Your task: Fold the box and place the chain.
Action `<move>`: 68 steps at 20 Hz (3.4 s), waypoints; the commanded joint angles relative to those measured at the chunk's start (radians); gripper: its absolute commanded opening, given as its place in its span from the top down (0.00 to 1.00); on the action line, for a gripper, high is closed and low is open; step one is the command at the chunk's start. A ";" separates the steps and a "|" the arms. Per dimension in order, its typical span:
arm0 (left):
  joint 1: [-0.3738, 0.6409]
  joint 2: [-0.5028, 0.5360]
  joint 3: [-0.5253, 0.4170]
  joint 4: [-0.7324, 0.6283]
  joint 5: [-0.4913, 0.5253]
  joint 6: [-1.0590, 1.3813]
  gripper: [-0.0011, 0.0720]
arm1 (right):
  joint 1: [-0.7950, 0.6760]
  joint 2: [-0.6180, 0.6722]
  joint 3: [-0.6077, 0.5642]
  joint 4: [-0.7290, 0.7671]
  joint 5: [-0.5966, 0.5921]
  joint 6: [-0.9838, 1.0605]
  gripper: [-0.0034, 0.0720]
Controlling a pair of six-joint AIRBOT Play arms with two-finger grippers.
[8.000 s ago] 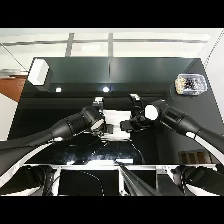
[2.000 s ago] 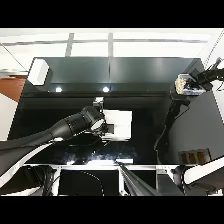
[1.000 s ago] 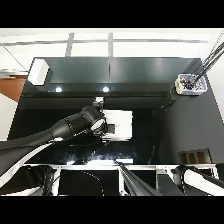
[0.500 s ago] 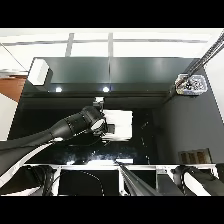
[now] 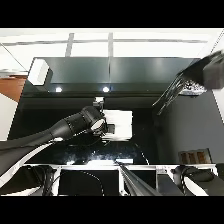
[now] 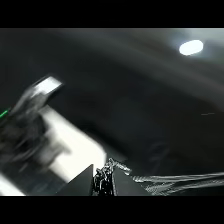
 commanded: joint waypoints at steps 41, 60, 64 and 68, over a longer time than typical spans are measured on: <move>-0.001 0.001 0.000 0.000 -0.003 0.000 0.95 | -0.303 0.152 -1.056 0.256 -0.750 -0.594 0.01; -0.001 0.001 0.000 0.000 0.000 0.000 0.95 | 0.182 -0.124 -1.169 0.387 -0.837 -1.525 0.02; 0.000 0.001 0.000 0.000 0.000 0.000 0.95 | 0.183 -0.159 -1.168 0.448 -0.839 -1.607 0.02; 0.000 0.001 0.000 0.000 0.001 0.000 0.95 | 0.183 -0.168 -1.168 0.449 -0.858 -1.607 0.02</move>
